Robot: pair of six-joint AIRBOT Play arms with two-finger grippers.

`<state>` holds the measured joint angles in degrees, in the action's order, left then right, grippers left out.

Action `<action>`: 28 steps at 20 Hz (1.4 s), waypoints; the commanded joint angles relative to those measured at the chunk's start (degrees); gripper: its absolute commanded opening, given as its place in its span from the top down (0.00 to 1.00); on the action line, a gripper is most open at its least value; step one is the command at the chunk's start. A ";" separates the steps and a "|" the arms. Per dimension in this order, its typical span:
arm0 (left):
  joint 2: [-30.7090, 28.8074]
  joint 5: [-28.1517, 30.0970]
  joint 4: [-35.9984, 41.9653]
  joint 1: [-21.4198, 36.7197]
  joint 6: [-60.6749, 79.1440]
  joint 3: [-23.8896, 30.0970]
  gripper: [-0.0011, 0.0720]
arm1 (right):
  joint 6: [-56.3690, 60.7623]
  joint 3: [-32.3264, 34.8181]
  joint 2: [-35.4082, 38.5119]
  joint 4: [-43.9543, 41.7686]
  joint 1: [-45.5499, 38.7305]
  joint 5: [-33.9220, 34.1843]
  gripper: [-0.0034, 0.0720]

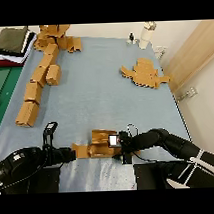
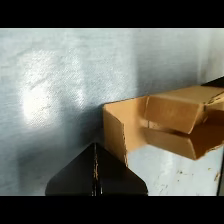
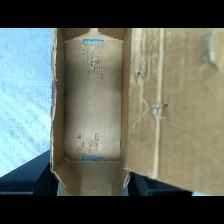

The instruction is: Fold the box.

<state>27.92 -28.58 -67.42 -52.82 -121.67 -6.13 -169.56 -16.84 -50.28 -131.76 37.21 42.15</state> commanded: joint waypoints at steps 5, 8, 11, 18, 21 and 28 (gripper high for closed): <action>2.93 6.80 7.80 -0.07 5.46 0.72 0.97 | 0.00 0.02 -0.02 0.00 0.02 0.00 0.30; 3.15 6.45 13.99 -0.07 11.39 0.72 0.97 | 0.02 0.02 -0.02 0.00 0.02 -0.02 0.30; 3.39 6.60 15.37 -0.07 11.80 0.72 0.97 | 0.00 0.02 -0.02 0.00 0.02 0.00 0.30; 3.39 7.56 30.25 -0.07 24.17 0.70 0.97 | 0.00 0.02 -0.02 0.00 0.02 -0.02 0.30; 3.39 7.58 30.62 -0.02 24.30 0.22 0.97 | 0.02 0.02 -0.02 0.00 0.02 0.00 0.30; 3.41 7.37 30.64 0.04 25.14 -0.76 0.52 | 0.00 0.02 -0.02 0.00 0.02 0.00 0.30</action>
